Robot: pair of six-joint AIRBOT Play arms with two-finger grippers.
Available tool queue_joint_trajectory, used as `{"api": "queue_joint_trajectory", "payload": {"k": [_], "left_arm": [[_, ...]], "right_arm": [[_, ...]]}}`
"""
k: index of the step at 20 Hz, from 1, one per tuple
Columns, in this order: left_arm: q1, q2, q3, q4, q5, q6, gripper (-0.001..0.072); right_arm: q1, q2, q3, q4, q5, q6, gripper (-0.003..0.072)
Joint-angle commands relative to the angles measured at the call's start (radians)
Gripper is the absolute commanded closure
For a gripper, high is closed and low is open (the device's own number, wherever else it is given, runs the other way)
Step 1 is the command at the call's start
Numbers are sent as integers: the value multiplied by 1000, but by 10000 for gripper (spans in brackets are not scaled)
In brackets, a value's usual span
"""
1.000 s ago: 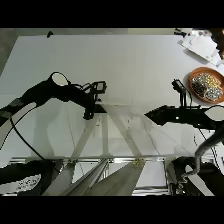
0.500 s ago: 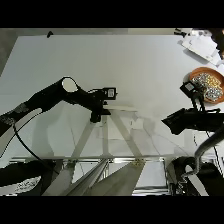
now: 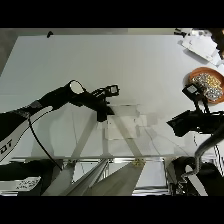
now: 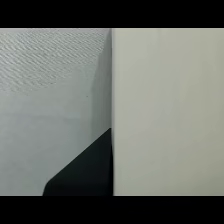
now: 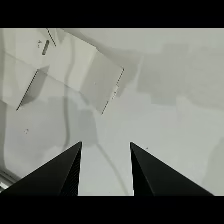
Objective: Fold the box and place the chain.
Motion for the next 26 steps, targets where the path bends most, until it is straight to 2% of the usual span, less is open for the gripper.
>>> {"api": "queue_joint_trajectory", "payload": {"k": [1, 5, 12, 18, 26], "left_arm": [[-1, -29, -1, -65, -8, 76, 709], [-1, -38, -1, -138, 10, 138, 710], [-10, -40, -1, -45, 23, 137, 709], [-61, -60, -1, -37, 66, 138, 708], [-60, -60, -1, -35, 71, 128, 708]], "right_arm": [[1, 1, 1, -5, 2, 2, 343], [1, 1, 1, -5, -2, 2, 343], [1, 1, 1, -5, -31, 2, 343], [1, 1, 1, -5, -36, 2, 343], [1, 1, 1, -5, -36, 2, 343]]}}
